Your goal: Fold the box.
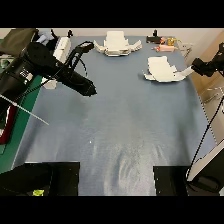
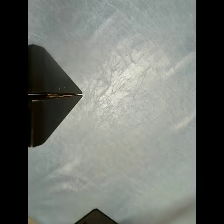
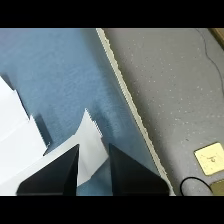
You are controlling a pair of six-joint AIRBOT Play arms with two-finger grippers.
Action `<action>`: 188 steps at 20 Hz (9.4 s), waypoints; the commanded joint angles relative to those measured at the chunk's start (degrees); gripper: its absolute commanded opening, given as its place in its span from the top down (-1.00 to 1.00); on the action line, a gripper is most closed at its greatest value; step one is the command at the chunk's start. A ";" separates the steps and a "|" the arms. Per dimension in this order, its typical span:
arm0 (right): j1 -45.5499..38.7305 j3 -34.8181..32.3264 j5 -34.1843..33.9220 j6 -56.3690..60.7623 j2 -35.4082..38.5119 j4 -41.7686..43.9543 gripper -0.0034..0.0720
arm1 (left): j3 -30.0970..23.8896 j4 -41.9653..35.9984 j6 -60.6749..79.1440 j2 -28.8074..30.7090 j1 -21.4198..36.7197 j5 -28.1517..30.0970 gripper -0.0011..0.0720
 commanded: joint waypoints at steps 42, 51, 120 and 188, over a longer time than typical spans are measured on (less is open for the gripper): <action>6.27 -28.20 -25.86 -11.37 23.17 14.40 0.92 | 0.00 0.00 0.00 -0.02 0.02 0.00 0.93; 16.92 -76.28 -19.74 -7.34 60.15 14.38 0.92 | 0.00 0.00 0.00 -0.02 0.02 0.00 0.93; 43.65 -93.81 -5.14 -7.89 73.16 14.80 0.91 | -13.03 -22.36 24.04 -24.83 9.66 -6.99 0.06; 43.58 -83.08 2.86 14.67 73.18 -21.81 0.47 | -32.41 -28.22 63.01 3.76 -10.60 24.09 0.95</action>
